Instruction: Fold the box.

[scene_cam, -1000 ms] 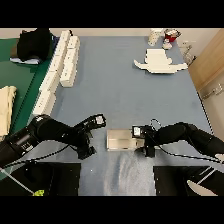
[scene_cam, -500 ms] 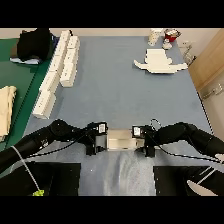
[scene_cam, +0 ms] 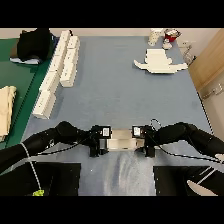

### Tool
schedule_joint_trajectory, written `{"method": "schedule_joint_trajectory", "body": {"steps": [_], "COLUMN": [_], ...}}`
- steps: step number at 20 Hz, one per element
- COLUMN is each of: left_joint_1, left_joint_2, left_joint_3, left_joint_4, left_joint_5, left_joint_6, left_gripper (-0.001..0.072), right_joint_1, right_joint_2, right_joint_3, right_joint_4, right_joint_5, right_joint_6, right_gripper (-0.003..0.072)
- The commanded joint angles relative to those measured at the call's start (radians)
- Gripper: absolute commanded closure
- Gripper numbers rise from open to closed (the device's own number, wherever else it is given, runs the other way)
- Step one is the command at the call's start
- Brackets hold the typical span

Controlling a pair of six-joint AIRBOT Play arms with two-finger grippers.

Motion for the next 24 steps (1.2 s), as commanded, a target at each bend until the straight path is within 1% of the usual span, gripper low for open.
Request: {"method": "schedule_joint_trajectory", "body": {"steps": [1, 2, 5, 10, 11, 12, 24], "left_joint_1": [-0.003, -0.010, -0.052, -0.058, -0.058, -0.058, -0.058], "left_joint_2": [-0.041, -0.046, -0.052, -0.053, -0.053, -0.053, -0.053], "left_joint_3": [0.000, 0.006, 0.006, 0.006, 0.006, 0.006, 0.006], "left_joint_4": [-0.041, -0.035, -0.063, -0.060, -0.060, -0.059, -0.060], "left_joint_5": [0.031, 0.028, 0.072, 0.077, 0.077, 0.076, 0.077], "left_joint_6": [0.016, 0.024, 0.079, 0.080, 0.080, 0.081, 0.078], "left_gripper": [0.0038, 0.0039, 0.0039, 0.0051, 0.0147, 0.0260, 0.0255], "right_joint_1": [0.001, 0.001, 0.001, 0.001, 0.001, 0.001, 0.001], "right_joint_2": [0.001, 0.001, 0.001, 0.001, 0.001, 0.001, 0.001], "right_joint_3": [0.000, 0.000, 0.000, 0.000, 0.000, 0.000, 0.000], "right_joint_4": [0.000, 0.000, 0.000, 0.000, 0.000, 0.000, 0.000], "right_joint_5": [0.000, 0.000, 0.000, 0.000, 0.000, 0.000, 0.000], "right_joint_6": [0.000, 0.000, 0.000, 0.000, 0.000, 0.000, 0.000], "right_gripper": [0.0175, 0.0176, 0.0176, 0.0176, 0.0176, 0.0175, 0.0176]}}
